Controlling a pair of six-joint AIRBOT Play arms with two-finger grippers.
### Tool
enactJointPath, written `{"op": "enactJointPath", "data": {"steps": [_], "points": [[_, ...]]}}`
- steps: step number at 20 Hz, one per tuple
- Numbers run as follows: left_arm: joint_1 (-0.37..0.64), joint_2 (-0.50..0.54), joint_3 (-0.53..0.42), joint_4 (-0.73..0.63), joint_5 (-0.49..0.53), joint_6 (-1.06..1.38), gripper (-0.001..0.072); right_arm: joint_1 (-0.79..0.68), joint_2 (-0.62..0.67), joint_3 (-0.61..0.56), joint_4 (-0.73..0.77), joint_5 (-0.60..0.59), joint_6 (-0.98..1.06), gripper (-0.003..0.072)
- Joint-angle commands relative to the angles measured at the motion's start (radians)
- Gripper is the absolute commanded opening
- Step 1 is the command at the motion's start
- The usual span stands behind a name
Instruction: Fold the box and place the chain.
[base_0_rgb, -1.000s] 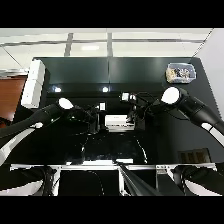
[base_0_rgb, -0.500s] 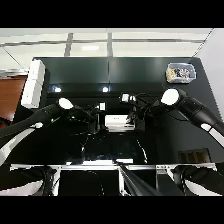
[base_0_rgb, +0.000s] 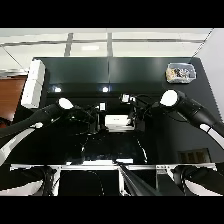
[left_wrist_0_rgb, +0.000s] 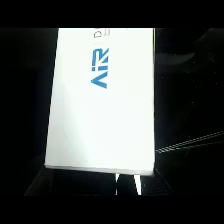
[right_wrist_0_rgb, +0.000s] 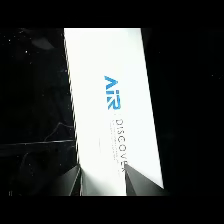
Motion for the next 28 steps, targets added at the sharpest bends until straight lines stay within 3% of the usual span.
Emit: {"op": "enactJointPath", "data": {"steps": [1,3,4,6,7,8,11,14,16,22,28], "points": [[0.000,0.000,0.001,0.000,0.000,0.000,0.0498,0.001,-0.002,-0.021,-0.002,0.000,0.018,0.0314],[0.000,0.000,0.001,0.000,0.000,0.000,0.0498,0.001,0.023,-0.006,0.006,0.002,0.090,0.0284],[0.000,0.000,0.001,0.000,0.000,0.000,0.0498,-0.001,0.049,0.011,0.007,0.002,0.176,0.0181],[0.000,0.000,0.001,0.000,0.001,0.000,0.0498,-0.014,0.102,0.026,0.018,-0.008,0.371,0.0174],[0.000,0.000,0.001,0.000,0.001,0.000,0.0498,-0.023,0.116,0.025,0.026,0.008,0.483,0.0029],[0.000,0.000,0.001,0.000,0.002,-0.001,0.0498,-0.031,0.116,0.024,0.029,0.035,0.613,0.0016],[0.000,0.000,0.001,0.000,0.002,-0.001,0.0498,-0.037,0.113,-0.031,0.183,0.050,0.723,0.0015],[0.000,0.000,0.001,-0.002,0.001,-0.001,0.0498,-0.037,0.087,-0.098,0.315,-0.037,0.721,0.0017],[0.000,0.000,0.001,-0.003,0.001,-0.001,0.0498,-0.037,0.056,-0.121,0.323,-0.105,0.736,0.0017],[0.000,0.000,0.001,-0.004,0.002,0.000,0.0499,-0.036,-0.071,-0.130,0.313,-0.136,0.736,0.0017],[0.000,0.000,0.001,-0.004,0.002,-0.001,0.0498,-0.047,-0.048,-0.113,0.313,-0.091,0.713,0.0017]]}}
